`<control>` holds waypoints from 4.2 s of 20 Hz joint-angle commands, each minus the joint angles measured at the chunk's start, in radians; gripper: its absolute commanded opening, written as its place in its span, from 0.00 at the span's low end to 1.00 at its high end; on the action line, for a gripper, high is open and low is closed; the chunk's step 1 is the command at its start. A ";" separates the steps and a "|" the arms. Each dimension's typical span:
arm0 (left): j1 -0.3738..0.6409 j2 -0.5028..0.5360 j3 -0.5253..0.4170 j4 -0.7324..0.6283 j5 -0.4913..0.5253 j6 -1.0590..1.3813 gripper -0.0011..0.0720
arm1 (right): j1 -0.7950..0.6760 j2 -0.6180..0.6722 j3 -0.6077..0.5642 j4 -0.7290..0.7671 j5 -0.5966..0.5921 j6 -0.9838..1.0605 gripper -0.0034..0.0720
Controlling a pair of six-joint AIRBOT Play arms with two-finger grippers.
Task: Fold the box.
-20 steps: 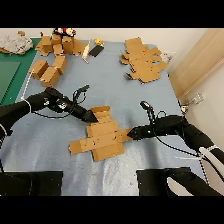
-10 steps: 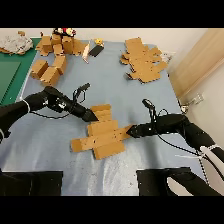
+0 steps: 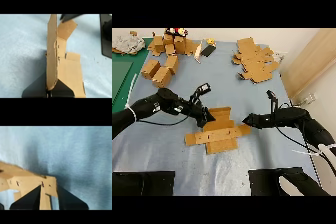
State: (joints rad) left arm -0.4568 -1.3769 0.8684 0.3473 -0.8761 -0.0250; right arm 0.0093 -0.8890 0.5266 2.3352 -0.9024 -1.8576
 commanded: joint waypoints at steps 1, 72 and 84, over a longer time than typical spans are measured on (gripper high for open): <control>-0.030 0.049 -0.095 -0.091 0.042 0.195 0.03 | -0.022 0.011 0.006 -0.006 0.047 0.077 0.44; -0.150 0.168 -0.254 -0.077 0.091 0.286 0.03 | 0.511 0.342 0.004 -0.485 -0.246 0.465 0.05; -0.150 0.168 -0.254 -0.077 0.091 0.286 0.03 | 1.468 0.339 -0.186 -1.110 -0.018 0.725 0.05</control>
State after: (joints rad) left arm -0.6071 -1.2091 0.6136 0.2699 -0.7856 0.2611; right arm 1.2766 -0.5495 0.3874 1.4185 -0.9695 -1.2514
